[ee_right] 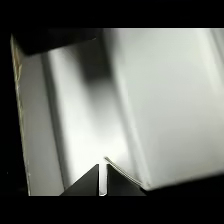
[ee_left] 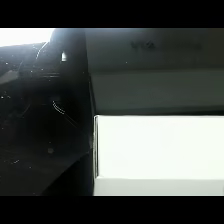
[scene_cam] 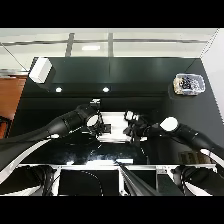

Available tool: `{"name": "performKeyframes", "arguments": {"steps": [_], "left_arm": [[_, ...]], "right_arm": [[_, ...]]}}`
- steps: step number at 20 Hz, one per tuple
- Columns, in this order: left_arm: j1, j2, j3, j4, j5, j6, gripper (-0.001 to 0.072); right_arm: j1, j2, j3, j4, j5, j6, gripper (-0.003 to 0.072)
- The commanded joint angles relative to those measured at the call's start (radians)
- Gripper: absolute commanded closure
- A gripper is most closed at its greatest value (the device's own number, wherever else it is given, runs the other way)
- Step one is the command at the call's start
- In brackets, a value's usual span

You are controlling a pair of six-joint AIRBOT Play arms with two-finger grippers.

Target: Fold the box and place the chain.

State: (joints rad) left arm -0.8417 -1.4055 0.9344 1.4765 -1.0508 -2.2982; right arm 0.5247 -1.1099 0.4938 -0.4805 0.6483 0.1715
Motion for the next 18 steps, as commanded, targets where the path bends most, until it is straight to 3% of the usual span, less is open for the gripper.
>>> {"name": "performKeyframes", "arguments": {"steps": [1, 3, 5, 8, 12, 18], "left_arm": [[0.0, -0.001, 0.0, 0.0, -0.005, 0.002, 0.0685], [0.0, -0.001, 0.0, 0.0, -0.005, 0.002, 0.0684], [0.0, -0.001, 0.0, 0.0, -0.004, 0.002, 0.0684], [0.0, -0.001, 0.0, 0.0, -0.001, 0.002, 0.0684], [0.0, -0.001, 0.0, 0.0, -0.001, 0.002, 0.0684], [0.0, -0.001, 0.0, 0.0, -0.002, 0.002, 0.0685]], "right_arm": [[-0.128, 0.118, 0.053, -0.174, 0.125, 0.462, 0.0635], [-0.311, 0.215, 0.099, -0.328, 0.256, 0.768, 0.0635], [-0.496, 0.249, 0.081, -0.4, 0.369, 0.946, 0.0635], [-0.637, 0.245, -0.051, -0.375, 0.407, 1.142, 0.0636], [-0.553, 0.2, -0.206, -0.184, 0.373, 1.132, 0.0678], [-0.329, 0.05, -0.208, -0.021, 0.27, 1.049, 0.0678]]}}
